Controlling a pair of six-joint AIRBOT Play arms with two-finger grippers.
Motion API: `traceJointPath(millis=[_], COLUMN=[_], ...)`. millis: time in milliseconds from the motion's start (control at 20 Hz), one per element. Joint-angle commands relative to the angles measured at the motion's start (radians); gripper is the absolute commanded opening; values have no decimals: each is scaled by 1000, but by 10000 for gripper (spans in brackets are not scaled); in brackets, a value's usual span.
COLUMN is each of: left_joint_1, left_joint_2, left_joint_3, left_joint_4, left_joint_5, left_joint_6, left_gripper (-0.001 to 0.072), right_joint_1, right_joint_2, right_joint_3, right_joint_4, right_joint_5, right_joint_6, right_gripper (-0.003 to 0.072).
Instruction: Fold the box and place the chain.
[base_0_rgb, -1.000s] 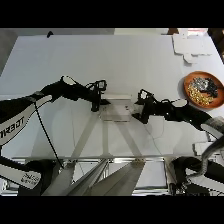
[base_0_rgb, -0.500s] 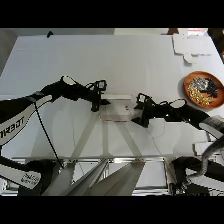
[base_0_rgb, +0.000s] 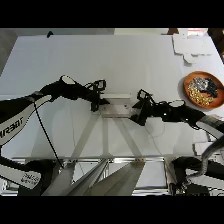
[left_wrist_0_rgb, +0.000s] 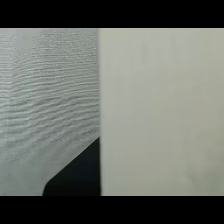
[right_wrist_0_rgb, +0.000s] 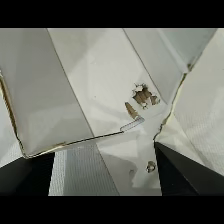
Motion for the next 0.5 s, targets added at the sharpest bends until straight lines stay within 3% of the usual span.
traceJointPath(millis=[0,300,450], left_joint_1=[-1,-1,-1], left_joint_2=[-1,-1,-1], left_joint_3=[0,0,0], left_joint_4=[-2,-2,-2], left_joint_5=[0,0,0], left_joint_6=[1,1,1], left_gripper=[9,9,9], right_joint_1=[1,0,1], right_joint_2=[0,44,60], right_joint_3=[0,0,0], right_joint_4=[28,6,-105], right_joint_5=[-6,-1,-2], right_joint_6=[13,23,116], right_gripper=[694,695,697])
